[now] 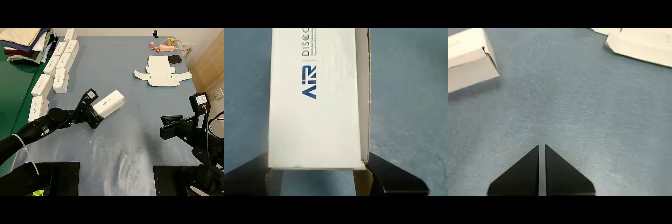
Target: Fold the box.
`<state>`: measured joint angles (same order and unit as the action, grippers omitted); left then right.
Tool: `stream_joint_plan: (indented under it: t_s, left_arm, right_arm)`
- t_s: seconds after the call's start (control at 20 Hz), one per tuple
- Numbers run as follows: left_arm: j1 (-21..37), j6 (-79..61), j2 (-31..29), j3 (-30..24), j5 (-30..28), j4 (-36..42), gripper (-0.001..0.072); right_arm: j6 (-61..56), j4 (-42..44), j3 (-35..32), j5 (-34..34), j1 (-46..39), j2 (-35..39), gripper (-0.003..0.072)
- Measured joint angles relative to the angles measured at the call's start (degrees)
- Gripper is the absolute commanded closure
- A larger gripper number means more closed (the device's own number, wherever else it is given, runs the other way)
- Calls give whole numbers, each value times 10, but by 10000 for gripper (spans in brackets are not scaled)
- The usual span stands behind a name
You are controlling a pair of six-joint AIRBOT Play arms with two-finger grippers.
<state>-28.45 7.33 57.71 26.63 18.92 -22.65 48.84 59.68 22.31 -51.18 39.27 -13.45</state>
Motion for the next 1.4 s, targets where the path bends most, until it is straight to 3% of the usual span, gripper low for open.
stream_joint_plan:
  t_s: [0.2,0.5,0.65,1.05,1.4]
  left_arm:
    - [68,59,-4,0,42,-59,467]
    - [182,228,-6,0,87,-228,467]
    - [233,268,-7,0,96,-276,467]
    - [334,309,-7,0,74,-311,467]
    - [358,316,0,0,9,-313,467]
  right_arm:
    - [-27,-13,1,-19,0,-28,634]
    - [-41,-8,1,-21,0,-65,669]
    - [-45,-5,2,-18,0,-70,669]
    - [-64,-3,3,-16,0,-73,669]
    - [-68,-4,3,-16,0,-73,669]
